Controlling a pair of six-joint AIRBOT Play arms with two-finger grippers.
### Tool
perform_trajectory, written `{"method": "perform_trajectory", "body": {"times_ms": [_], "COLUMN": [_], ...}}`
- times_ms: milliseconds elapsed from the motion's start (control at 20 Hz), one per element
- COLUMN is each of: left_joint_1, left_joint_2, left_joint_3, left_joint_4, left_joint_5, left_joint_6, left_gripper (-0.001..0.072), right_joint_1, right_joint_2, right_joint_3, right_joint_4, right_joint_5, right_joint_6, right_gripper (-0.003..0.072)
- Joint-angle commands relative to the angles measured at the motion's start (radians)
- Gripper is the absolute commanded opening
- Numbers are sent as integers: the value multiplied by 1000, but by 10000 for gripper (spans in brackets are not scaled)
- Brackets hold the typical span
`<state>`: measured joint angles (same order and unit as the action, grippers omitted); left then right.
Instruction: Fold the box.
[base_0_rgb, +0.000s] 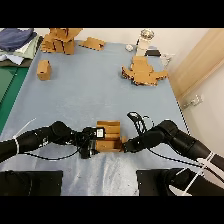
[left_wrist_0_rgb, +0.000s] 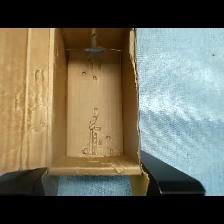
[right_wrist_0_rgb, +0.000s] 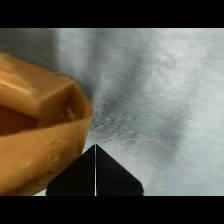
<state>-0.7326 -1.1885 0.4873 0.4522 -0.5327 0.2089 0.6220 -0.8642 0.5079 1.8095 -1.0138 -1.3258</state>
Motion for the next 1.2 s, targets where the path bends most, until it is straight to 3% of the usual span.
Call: {"method": "perform_trajectory", "body": {"times_ms": [0, 200, 350, 950, 1000, 1050, 1150], "left_joint_1": [0, 0, 0, 0, 0, 0, 0], "left_joint_2": [0, 0, 0, 0, 0, 0, 0], "left_joint_3": [0, 0, 0, 0, 0, 0, 0], "left_joint_4": [0, 0, 0, 0, 0, 0, 0], "left_joint_5": [0, 0, 0, 0, 0, 0, 0], "left_joint_6": [0, 0, 0, 0, 0, 0, 0], "left_gripper": [499, 499, 499, 499, 499, 499, 499], "right_joint_1": [20, 20, 19, 19, 19, 19, 19], "right_joint_2": [27, 29, 30, 30, 29, 29, 29], "right_joint_3": [30, 31, 31, 83, 83, 83, 83], "right_joint_4": [42, 96, 95, 40, 47, 55, 69], "right_joint_5": [2, 18, 20, 6, 0, -5, -1], "right_joint_6": [33, 34, 35, 51, 51, 51, 51], "right_gripper": [4, 6, 171, 184, 319, 361, 368]}}
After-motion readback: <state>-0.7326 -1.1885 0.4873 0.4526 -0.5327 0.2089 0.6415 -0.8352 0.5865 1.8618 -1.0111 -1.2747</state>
